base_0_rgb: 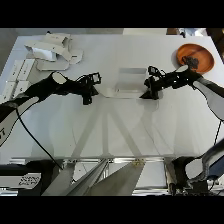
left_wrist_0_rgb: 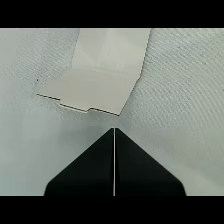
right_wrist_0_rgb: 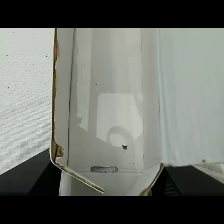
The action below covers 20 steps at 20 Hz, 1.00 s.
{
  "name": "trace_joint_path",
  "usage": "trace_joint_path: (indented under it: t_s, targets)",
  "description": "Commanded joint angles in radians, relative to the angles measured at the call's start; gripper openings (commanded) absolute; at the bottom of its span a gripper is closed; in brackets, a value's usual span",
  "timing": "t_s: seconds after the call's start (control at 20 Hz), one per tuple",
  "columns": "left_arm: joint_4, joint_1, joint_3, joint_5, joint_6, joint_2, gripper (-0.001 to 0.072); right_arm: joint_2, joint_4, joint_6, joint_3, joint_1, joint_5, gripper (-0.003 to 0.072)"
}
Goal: Fold the box and place the chain.
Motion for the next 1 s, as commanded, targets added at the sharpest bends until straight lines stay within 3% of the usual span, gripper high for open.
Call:
trace_joint_path:
  t_s: [0.0, 0.15, 0.6, 0.95]
  targets:
    - [-0.11, -0.006, 0.0, 0.008, 0.109, -0.033, 0.0004, 0.0, 0.0, 0.0, 0.0, -0.001, 0.0, 0.0439]
    - [-0.216, -0.021, 0.0, 0.01, 0.22, -0.047, 0.0004, 0.0, 0.0, 0.0, 0.0, -0.001, 0.0, 0.0439]
    - [-0.248, -0.052, 0.0, 0.049, 0.248, -0.057, 0.0005, 0.0, 0.0, 0.0, 0.0, -0.001, 0.0, 0.0439]
    - [-0.494, -0.052, 0.0, 0.038, 0.316, -0.057, 0.0006, 0.0, 0.0, 0.0, 0.0, -0.001, 0.0, 0.0439]
